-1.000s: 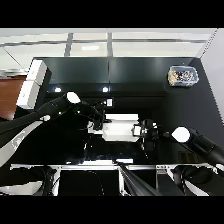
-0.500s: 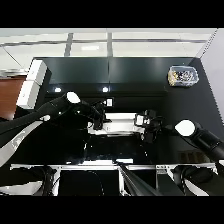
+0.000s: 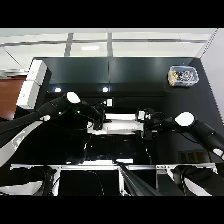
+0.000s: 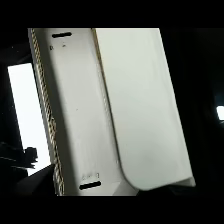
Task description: Fold the box and place the chain.
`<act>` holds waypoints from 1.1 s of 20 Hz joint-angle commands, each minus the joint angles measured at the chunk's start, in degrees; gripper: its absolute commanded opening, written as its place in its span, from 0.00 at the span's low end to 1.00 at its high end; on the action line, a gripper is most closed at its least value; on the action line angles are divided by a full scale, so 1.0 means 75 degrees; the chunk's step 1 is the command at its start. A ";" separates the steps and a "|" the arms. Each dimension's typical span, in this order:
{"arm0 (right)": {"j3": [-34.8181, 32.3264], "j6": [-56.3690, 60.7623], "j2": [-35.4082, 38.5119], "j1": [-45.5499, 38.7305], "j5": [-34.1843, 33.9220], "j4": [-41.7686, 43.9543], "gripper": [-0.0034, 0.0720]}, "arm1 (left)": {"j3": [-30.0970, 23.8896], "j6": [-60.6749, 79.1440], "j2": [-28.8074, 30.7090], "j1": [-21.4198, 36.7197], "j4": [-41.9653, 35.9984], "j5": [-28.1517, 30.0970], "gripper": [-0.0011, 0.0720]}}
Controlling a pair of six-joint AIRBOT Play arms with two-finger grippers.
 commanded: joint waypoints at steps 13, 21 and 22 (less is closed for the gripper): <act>0.0055 -0.0903 -0.1349 -0.0029 0.0254 0.0277 0.99 | -0.0006 -0.0006 -0.0003 -0.0003 -0.0006 0.0000 0.06; 0.0064 -0.0842 -0.1428 0.0006 0.0169 0.0192 0.99 | -0.0006 -0.0006 -0.0003 -0.0003 -0.0006 0.0003 0.06; 0.0064 -0.0839 -0.1428 0.0017 0.0160 0.0187 0.99 | -0.0006 -0.0006 -0.0003 -0.0003 -0.0006 0.0003 0.05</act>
